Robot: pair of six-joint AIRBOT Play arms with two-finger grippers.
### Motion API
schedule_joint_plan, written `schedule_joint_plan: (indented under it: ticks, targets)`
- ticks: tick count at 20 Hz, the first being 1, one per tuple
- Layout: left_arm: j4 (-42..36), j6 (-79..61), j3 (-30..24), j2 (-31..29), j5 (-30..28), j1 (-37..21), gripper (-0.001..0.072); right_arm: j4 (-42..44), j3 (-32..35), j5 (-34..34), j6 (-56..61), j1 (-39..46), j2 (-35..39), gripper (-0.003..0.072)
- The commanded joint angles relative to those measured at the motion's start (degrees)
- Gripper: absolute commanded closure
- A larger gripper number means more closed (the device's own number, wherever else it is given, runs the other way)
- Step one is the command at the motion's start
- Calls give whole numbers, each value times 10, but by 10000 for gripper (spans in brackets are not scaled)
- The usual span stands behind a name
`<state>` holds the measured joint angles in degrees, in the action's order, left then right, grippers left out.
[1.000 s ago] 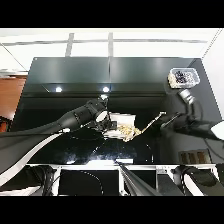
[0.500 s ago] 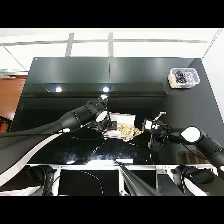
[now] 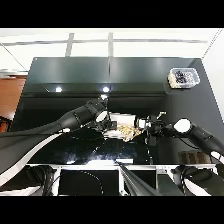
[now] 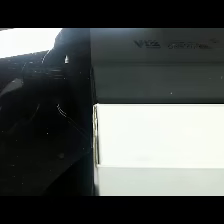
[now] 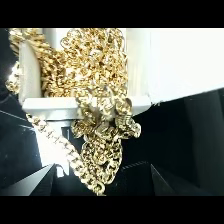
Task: Fold the box and place the chain.
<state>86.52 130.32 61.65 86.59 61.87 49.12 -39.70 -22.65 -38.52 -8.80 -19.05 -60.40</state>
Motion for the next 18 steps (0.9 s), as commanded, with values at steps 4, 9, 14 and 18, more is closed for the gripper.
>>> schedule_joint_plan:
  ticks: [4,9,14,18]
  targets:
    - [0,0,0,0,-1,0,678,7,-9,-5,-6,-1,-24,-16]
    - [0,0,0,0,-1,0,678,26,-9,-10,10,-1,-26,455]
    - [0,0,0,0,-1,0,678,26,-10,-14,42,-1,-26,643]
    - [0,0,0,0,-1,0,678,-27,-10,-19,157,4,5,643]
